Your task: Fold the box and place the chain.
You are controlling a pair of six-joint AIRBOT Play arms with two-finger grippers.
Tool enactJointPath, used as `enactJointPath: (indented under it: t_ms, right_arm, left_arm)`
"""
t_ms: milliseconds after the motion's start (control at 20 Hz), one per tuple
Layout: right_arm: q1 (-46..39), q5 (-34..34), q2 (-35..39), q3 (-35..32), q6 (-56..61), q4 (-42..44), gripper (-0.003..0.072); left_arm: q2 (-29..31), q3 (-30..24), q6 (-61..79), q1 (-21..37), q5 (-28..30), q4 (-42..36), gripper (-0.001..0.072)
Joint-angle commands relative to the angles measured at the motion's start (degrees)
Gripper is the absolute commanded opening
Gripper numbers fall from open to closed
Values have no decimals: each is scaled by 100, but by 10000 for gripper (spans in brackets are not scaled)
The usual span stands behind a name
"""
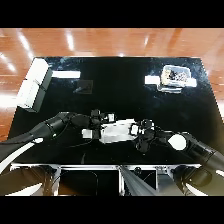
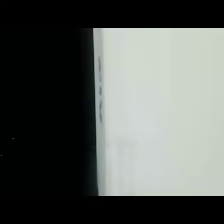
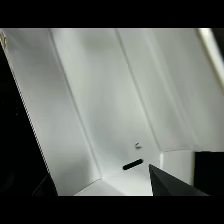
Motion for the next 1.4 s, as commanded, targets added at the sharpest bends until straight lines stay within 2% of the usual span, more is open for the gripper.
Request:
enactJointPath:
  t_ms: [0,400,700,950,1200,1350]
  right_arm:
    - [-7,-415,42,22,81,109,697]
    - [-9,-955,247,22,74,-24,697]
    - [-9,-879,245,22,24,-26,696]
    - [-9,-455,229,22,-271,-15,697]
    - [-9,-431,114,24,-273,7,696]
    - [-9,-446,50,35,-273,33,696]
  left_arm:
    - [-4,0,4,-2,22,-61,20]
    - [-4,0,4,-2,15,-59,20]
    - [-4,13,42,-2,-22,-52,19]
    - [-9,157,424,22,13,-24,18]
    - [-144,509,424,284,671,457,17]
    - [-197,590,424,387,726,708,17]
